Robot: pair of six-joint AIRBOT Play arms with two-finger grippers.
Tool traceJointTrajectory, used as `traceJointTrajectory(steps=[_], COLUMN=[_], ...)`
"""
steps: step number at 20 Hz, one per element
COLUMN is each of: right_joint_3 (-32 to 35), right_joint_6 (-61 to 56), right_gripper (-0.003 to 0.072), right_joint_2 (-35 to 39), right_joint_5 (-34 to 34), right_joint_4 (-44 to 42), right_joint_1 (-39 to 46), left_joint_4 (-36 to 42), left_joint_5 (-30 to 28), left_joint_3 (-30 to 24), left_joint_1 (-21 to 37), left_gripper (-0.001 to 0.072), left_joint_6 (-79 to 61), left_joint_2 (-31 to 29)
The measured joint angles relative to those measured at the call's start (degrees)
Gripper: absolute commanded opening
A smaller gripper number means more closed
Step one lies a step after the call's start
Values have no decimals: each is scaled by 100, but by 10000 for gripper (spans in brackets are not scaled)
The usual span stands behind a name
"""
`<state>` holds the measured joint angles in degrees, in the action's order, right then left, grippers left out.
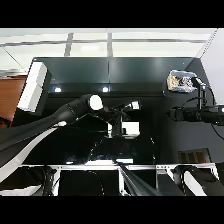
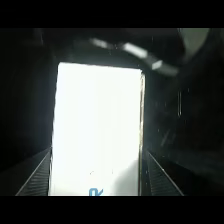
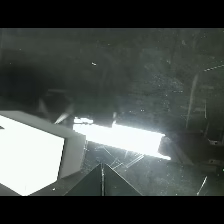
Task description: Fold the box and place the chain.
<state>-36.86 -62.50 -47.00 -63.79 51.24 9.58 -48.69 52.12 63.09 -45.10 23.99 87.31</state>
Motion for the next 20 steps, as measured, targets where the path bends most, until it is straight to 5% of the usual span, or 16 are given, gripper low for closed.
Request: traceJointTrajectory(steps=[4,6,14,20], right_joint_3=[0,0,0,0], right_joint_6=[0,0,0,0], right_gripper=[16,16,16,17], right_joint_2=[0,0,0,0], right_joint_5=[0,0,-9,-7], right_joint_4=[0,0,-2,-13], right_joint_1=[0,0,0,0], left_joint_4=[-901,-1322,-3093,-4190], left_joint_5=[-24,-109,859,2352], left_joint_3=[17,37,223,-522], left_joint_1=[-343,-479,-7,2420], left_gripper=[709,374,349,349], left_joint_6=[577,925,2822,4784], left_joint_2=[59,81,-946,-2415])
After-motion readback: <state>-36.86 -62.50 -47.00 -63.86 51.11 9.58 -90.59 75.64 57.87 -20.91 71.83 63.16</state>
